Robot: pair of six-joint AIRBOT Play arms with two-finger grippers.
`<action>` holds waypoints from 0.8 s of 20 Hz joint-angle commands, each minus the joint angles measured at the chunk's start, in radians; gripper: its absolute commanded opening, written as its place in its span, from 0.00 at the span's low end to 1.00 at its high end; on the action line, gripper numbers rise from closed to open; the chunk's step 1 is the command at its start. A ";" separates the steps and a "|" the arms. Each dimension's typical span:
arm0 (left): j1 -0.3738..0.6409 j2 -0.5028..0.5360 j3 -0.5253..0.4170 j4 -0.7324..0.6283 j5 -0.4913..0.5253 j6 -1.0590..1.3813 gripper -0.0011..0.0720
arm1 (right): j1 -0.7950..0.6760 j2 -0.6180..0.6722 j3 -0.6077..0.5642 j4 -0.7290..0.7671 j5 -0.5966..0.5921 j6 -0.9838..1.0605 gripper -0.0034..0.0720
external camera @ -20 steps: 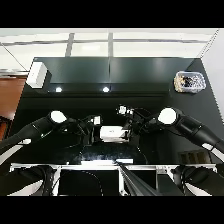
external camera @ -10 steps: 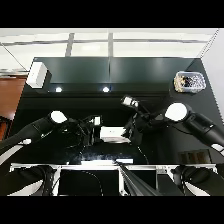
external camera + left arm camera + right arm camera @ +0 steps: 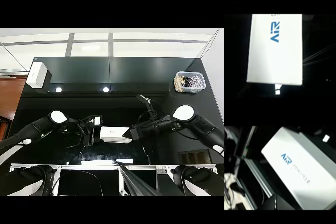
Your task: Fold the box and place the chain.
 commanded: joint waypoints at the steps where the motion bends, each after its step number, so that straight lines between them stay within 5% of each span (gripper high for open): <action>1: 0.000 0.000 0.000 0.000 0.001 0.000 0.65 | 0.022 -0.044 -0.036 0.086 -0.120 0.041 0.06; 12: 0.000 0.000 0.000 0.000 0.001 0.000 0.65 | 0.077 -0.167 -0.036 0.038 -0.185 0.041 0.06; 16: 0.000 0.000 0.000 0.000 0.000 0.000 0.65 | 0.059 -0.161 -0.029 0.037 -0.085 -0.016 0.06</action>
